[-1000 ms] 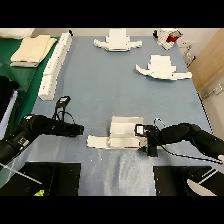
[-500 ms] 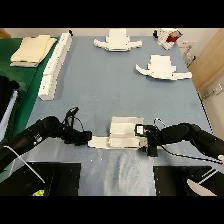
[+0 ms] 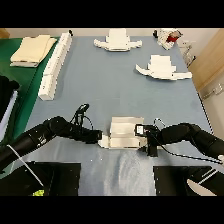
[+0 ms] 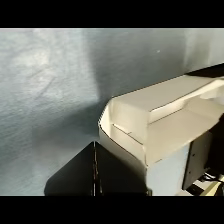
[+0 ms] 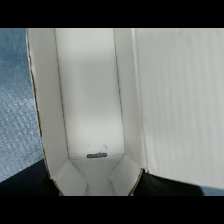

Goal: Fold the box.

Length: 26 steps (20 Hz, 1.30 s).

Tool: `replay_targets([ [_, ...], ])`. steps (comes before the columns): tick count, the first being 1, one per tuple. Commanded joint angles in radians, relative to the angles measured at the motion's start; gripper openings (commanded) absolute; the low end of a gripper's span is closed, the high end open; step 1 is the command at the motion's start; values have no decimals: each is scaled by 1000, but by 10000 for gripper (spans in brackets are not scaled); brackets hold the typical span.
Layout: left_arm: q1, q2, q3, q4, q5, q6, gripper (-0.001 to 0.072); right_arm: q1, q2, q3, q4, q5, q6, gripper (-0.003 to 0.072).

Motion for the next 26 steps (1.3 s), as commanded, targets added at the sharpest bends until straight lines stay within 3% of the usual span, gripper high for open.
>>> replay_targets([
  [1,-8,20,15,-20,-9,3,14,1,1,0,0,0,0,581],
  [10,-8,19,15,-87,-23,4,19,1,1,0,0,0,0,581],
  [11,-8,19,15,-92,-23,4,201,1,1,0,0,0,0,581],
  [12,-8,19,15,-95,-23,3,428,1,1,0,0,0,0,581],
  [22,-11,19,16,-161,-14,3,406,1,1,0,0,0,0,581],
  [26,-67,18,27,-143,29,-11,406,1,1,0,0,0,0,581],
])
